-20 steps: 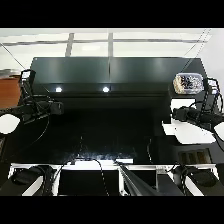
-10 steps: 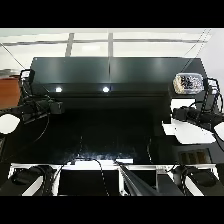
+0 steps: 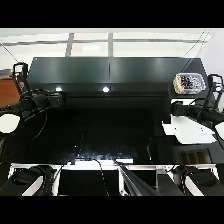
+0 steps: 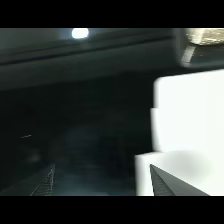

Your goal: Fold the box and place the chain.

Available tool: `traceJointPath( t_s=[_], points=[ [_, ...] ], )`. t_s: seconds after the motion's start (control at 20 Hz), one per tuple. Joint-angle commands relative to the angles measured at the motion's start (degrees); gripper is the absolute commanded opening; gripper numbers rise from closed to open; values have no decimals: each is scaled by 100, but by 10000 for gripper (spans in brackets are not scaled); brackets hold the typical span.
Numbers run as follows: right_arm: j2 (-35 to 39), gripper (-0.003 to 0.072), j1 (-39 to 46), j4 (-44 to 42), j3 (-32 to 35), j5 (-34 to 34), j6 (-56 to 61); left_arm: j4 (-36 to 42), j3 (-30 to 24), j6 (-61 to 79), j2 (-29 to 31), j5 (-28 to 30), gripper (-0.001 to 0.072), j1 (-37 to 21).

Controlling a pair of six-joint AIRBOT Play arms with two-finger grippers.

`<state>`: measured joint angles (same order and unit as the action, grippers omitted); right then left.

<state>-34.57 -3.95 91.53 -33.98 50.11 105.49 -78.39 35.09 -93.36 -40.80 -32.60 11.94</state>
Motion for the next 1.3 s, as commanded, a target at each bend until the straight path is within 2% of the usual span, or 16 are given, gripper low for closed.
traceJointPath(
  t_s=[0.0, 0.1, 0.2, 0.35, 0.45, 0.55, 0.65, 0.75, 0.9, 1.1, 1.25],
  points=[
    [-26, 695, 1244, 1180, -323, 568, 466, 2, 4, -4, -9, -59, 698, -4],
    [-269, 695, 2994, 1093, -623, 404, -24, 4, 2, -4, -9, -190, 698, -2],
    [-894, 696, 4907, -83, -885, 372, -540, 4, 2, -7, -9, -271, 698, -2],
    [-2127, 696, 7200, -2809, -1344, 1438, -2494, 4, 2, -7, -9, -278, 698, -2],
    [-2809, 696, 8052, -3657, -1641, 2149, -3453, 31, 2, -7, -9, -284, 698, -2],
    [-3460, 696, 8387, -4013, -1991, 2629, -4192, 111, 2, -4, -9, -260, 698, -4],
    [-4291, 696, 8380, -4070, -2494, 3032, -4607, 232, 2, -4, -9, -201, 698, -4],
    [-5254, 696, 8164, -3987, -3112, 3683, -4955, 313, 2, -7, -9, -94, 698, -2],
    [-6345, 696, 7691, -3764, -3954, 4301, -4940, 422, 2, -7, -9, -66, 698, -2],
    [-7123, 696, 7069, -3694, -4441, 4673, -4966, 435, 2, -7, -11, -31, 698, -4],
    [-7322, 696, 6719, -3075, -4476, 4684, -4964, 435, 2, -7, -11, -39, 698, -4]
  ],
)
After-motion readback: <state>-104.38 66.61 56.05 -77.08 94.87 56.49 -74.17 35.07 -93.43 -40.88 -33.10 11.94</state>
